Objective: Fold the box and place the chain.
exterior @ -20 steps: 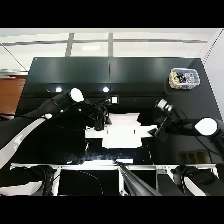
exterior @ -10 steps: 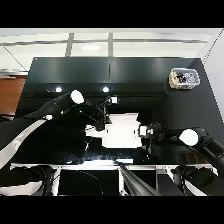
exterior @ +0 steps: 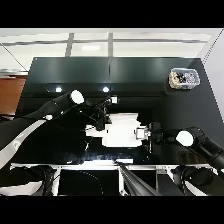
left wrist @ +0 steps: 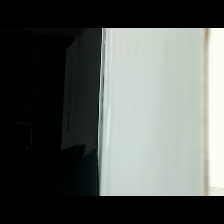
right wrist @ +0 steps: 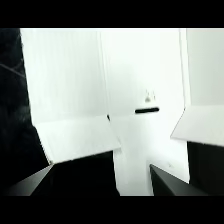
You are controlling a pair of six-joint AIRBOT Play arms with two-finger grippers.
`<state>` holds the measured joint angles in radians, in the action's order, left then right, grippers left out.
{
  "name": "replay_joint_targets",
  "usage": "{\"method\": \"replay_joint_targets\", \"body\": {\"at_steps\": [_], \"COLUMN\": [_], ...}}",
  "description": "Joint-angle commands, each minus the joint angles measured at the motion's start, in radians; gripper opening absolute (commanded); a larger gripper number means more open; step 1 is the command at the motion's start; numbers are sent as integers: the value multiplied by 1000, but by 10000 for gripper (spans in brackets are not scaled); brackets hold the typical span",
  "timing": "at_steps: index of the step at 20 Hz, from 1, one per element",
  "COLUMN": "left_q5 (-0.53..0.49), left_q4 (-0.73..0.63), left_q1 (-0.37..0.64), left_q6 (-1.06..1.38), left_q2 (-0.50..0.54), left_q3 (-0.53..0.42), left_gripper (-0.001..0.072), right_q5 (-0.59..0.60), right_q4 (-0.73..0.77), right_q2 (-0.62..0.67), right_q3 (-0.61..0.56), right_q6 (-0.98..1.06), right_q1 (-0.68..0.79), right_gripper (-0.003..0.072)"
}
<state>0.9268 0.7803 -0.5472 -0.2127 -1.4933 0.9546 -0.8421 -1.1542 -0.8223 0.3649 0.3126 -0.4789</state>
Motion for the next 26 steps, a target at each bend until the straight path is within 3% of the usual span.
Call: {"method": "replay_joint_targets", "body": {"at_steps": [1, 5, 11, 15, 26], "left_q5": [-3, -3, -3, -3, -3], "left_q4": [0, 0, 0, 0, 0], "left_q1": [0, 0, 0, 0, -1], "left_q6": [1, 1, 1, 1, 0], "left_q2": [-1, -1, -1, -1, 0], "left_q3": [0, 0, 0, 0, 0], "left_gripper": [28, 28, 28, 28, 28], "right_q5": [-66, -40, 95, 201, 189], "right_q4": [-28, 138, 247, 245, 251], "right_q2": [-1, -3, -73, -72, -39], "right_q3": [4, 3, 3, 5, 92], "right_q6": [40, -49, -64, -27, -32], "right_q1": [9, -21, -112, -128, 48], "right_gripper": [695, 696, 704, 702, 703]}}
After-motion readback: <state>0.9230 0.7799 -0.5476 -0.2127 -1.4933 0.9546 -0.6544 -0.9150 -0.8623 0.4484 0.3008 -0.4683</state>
